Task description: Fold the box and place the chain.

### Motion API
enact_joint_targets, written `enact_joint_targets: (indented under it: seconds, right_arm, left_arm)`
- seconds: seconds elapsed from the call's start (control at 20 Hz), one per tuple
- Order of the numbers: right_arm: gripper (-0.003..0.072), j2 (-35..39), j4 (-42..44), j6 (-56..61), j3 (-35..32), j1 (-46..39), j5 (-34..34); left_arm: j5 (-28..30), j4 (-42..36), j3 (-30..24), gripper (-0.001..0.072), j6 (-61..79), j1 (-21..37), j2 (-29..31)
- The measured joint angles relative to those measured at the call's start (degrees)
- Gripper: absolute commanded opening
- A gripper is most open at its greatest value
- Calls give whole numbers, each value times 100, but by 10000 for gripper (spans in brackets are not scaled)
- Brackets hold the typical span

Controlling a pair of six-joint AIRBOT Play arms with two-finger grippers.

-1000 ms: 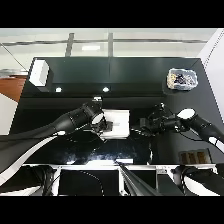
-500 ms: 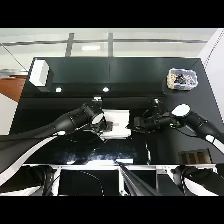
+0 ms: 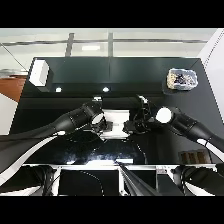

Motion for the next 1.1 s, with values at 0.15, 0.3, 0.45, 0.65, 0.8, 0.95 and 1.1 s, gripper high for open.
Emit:
enact_joint_targets:
  seconds: [0.15, 0.3, 0.45, 0.65, 0.8, 0.95, 1.1]
  right_arm:
    - [355, -37, -597, 603, 184, 212, -11]
    - [354, -151, -1113, 1073, 417, 426, 105]
    - [352, -367, -1655, 1545, 710, 649, 343]
    - [296, -667, -2146, 2061, 1032, 874, 732]
    - [238, -833, -2409, 2391, 1211, 1008, 905]
    - [236, -988, -2579, 2719, 1390, 1093, 1071]
    - [236, -1126, -2682, 3021, 1528, 1134, 1231]
  left_arm:
    - [0, 2, 0, 29, 0, 0, 0]
    - [0, 4, 0, 29, 2, 0, 0]
    - [2, 4, 0, 29, 39, 0, 0]
    - [7, 4, 0, 29, 76, 0, 0]
    - [9, 4, 0, 29, 92, 0, 0]
    - [9, 4, 0, 29, 92, 2, 0]
    - [9, 4, 0, 29, 92, 4, 0]
